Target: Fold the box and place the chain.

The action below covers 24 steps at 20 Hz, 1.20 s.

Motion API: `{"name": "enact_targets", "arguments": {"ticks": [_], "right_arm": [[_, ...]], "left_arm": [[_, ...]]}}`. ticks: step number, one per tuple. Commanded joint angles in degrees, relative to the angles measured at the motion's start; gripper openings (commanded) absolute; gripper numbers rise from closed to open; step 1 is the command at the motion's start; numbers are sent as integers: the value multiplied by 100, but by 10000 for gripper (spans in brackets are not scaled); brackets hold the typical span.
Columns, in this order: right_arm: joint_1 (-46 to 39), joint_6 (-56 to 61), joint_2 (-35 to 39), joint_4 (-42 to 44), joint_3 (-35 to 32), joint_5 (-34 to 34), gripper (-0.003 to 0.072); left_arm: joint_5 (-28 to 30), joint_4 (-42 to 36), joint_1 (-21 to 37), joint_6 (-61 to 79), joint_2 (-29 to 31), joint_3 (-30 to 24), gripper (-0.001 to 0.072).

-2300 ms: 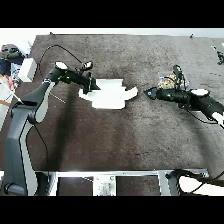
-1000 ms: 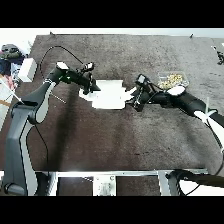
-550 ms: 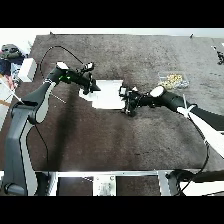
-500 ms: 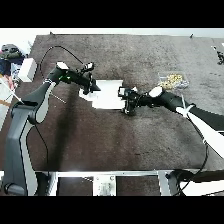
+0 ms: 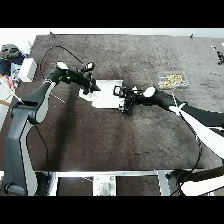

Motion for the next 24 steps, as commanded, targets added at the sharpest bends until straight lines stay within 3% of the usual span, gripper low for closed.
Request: {"name": "enact_targets", "arguments": {"ticks": [1,6,10,24], "right_arm": [[-68,72,155,-44,26,-175,698],[-313,68,127,-44,332,-11,698],[-485,42,-149,-44,831,678,698],[-754,-446,-619,455,1567,1250,700]], "left_arm": [[0,2,-2,2,4,-2,13],[0,2,-2,2,4,0,13],[0,0,-2,2,4,0,13],[2,0,-2,2,4,0,13]]}}
